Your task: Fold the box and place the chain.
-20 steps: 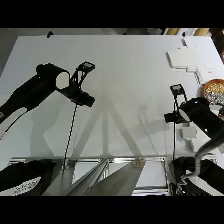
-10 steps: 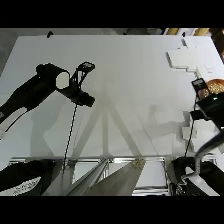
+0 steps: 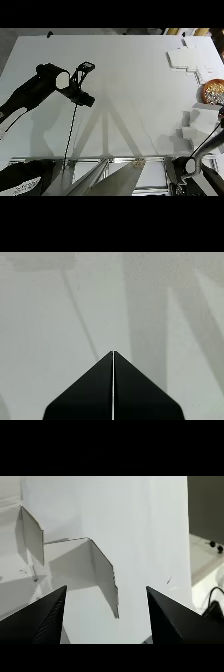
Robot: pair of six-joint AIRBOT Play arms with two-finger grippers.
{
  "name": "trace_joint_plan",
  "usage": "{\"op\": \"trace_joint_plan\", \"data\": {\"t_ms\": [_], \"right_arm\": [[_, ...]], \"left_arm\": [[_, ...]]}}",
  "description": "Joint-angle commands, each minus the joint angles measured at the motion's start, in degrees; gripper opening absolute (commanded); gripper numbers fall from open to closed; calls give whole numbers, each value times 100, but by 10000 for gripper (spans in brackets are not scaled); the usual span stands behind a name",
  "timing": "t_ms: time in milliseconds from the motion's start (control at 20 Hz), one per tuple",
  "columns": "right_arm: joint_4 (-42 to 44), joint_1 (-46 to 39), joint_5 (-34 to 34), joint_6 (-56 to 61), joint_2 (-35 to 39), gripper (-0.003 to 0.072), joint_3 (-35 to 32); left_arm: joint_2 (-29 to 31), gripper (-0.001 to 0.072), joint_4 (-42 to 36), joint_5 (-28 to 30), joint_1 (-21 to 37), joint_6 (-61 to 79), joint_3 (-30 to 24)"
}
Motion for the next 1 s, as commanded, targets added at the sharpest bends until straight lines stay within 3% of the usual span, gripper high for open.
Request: {"op": "trace_joint_plan", "data": {"t_ms": [0,250,350,450,600,750,950], "right_arm": [[98,-658,-398,-304,-337,468,4],[11,-1113,-481,-313,-970,460,4],[101,-1110,-640,-356,-973,321,4],[210,-1110,-610,-442,-990,233,4],[378,-1106,-306,-562,-911,17,4],[1137,-682,-122,-826,-389,16,4],[2898,706,509,-1259,83,16,2]], "left_arm": [[4,8,2,0,4,2,-2],[4,8,2,-2,4,2,-2],[4,8,2,0,4,2,-2],[4,8,2,0,4,2,-2],[4,8,2,0,4,2,-2],[4,8,2,0,4,2,-2],[4,8,2,-2,4,2,-2]]}}
